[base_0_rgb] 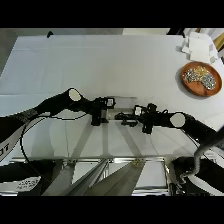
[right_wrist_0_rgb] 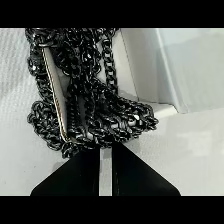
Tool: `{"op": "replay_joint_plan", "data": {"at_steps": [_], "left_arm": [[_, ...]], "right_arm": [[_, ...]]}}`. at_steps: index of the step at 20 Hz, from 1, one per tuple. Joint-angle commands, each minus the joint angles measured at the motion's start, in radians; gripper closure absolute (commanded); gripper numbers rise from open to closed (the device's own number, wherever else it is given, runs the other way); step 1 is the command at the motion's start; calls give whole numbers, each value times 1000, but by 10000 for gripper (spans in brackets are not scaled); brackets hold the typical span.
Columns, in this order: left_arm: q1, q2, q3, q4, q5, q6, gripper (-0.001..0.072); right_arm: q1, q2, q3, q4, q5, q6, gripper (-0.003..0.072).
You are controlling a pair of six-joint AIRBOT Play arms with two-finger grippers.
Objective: Fold the box and place the chain.
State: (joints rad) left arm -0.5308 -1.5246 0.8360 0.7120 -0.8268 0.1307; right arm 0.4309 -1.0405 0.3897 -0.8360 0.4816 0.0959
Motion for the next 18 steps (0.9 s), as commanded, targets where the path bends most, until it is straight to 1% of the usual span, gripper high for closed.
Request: {"op": "replay_joint_plan", "data": {"at_steps": [1, 4, 9, 11, 13, 15, 16, 18], "left_arm": [[-1, 0, 0, 0, 0, 0, 700], [-1, 0, 0, 0, 0, 0, 700], [-1, 0, 0, 0, 0, 0, 700], [-1, 0, 0, 0, 0, 0, 700], [-1, 0, 0, 0, 0, 0, 700], [-1, 0, 0, 0, 0, 0, 700], [-1, 0, 0, 0, 0, 0, 700], [-1, 0, 0, 0, 0, 0, 700]], "right_arm": [[0, 2, 0, -26, 4, 2, 671], [0, 27, 0, -95, 3, 35, 671], [0, 147, 0, -200, 26, 170, 672], [0, 214, 3, -204, 83, 170, 672], [0, 270, 41, -204, 198, 198, 672], [0, 284, 135, -204, 337, 312, 672], [0, 283, 188, -204, 388, 362, 672], [0, 282, 296, -203, 448, 434, 672]]}}
